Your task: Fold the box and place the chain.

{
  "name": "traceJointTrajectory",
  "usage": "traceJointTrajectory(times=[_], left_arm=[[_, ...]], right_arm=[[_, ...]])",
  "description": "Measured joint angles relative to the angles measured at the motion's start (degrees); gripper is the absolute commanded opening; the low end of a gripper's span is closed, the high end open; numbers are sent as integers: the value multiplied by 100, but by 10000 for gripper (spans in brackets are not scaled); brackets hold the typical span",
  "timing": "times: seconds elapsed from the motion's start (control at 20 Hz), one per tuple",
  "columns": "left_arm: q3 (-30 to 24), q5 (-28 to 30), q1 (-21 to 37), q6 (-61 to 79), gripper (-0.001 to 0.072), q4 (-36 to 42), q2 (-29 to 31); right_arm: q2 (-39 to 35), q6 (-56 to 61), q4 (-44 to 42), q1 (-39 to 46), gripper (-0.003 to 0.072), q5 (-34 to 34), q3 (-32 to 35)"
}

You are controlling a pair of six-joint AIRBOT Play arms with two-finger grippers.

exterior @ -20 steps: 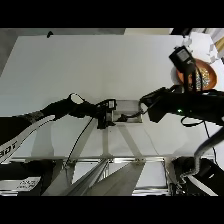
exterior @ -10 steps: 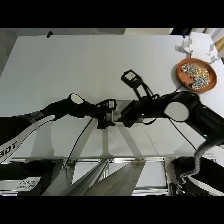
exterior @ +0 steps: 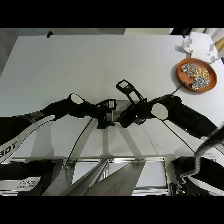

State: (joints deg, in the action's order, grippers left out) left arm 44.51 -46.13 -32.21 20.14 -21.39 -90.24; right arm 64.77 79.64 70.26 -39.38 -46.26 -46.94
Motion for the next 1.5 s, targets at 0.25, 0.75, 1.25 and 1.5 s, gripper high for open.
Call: traceJointTrajectory(times=[0.25,0.75,1.25,1.5], left_arm=[[-2,0,0,0,209,0,0],[-2,0,0,0,209,0,0],[-2,0,-2,2,209,-2,0],[-2,0,-2,0,209,0,0]], right_arm=[[-914,-479,0,761,194,-179,-44],[-1110,-4234,-520,3515,373,-1403,20],[658,-6946,-1025,2997,351,-1554,219],[850,-7571,-1176,2935,349,-1331,522]])
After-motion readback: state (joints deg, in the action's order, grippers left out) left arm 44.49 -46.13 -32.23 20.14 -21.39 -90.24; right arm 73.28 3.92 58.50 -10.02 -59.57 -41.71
